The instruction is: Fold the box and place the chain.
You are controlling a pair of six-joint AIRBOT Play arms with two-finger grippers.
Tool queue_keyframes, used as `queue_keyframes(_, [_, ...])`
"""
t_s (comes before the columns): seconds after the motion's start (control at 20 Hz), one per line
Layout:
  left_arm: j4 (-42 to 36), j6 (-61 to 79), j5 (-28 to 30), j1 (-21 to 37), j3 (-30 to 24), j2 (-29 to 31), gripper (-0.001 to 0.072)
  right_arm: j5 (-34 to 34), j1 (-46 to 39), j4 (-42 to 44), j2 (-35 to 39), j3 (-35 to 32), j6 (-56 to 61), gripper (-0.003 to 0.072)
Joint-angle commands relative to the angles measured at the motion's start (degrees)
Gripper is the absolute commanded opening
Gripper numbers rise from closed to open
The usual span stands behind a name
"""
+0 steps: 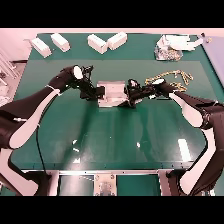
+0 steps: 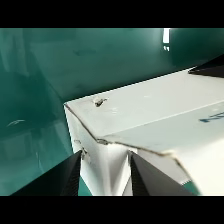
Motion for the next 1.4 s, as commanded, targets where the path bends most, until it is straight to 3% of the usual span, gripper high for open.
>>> queue_keyframes(0.0, [1.0, -1.0, 0.7, -0.3, 0.1, 0.0, 0.0341, 0.1, 0.1, 0.1, 0.0, 0.0, 0.0, 0.0584])
queue_keyframes(0.05, [1.6, -1.6, 0.5, -0.3, 0.1, 0.0, 0.0432, 0.1, 0.1, 0.1, 0.0, 0.0, 0.0, 0.0584])
queue_keyframes(0.1, [2.3, -2.0, 0.3, -0.3, 0.1, 0.0, 0.0461, 0.1, 0.1, 0.1, 0.0, 0.0, 0.0, 0.0584])
queue_keyframes(0.4, [5.0, -4.1, -0.5, -0.3, 0.5, -0.1, 0.0460, 0.1, 0.1, 0.1, 0.0, 0.0, 0.0, 0.0584])
queue_keyframes(0.7, [11.0, -9.2, -10.3, -2.7, 11.4, -5.9, 0.0460, 0.1, 0.1, 0.1, 0.0, 0.0, 0.0, 0.0584])
queue_keyframes(1.35, [15.1, -14.8, -14.8, -4.4, 17.3, -9.9, 0.0457, 0.1, 0.1, 0.1, 0.0, 0.0, 0.0, 0.0584])
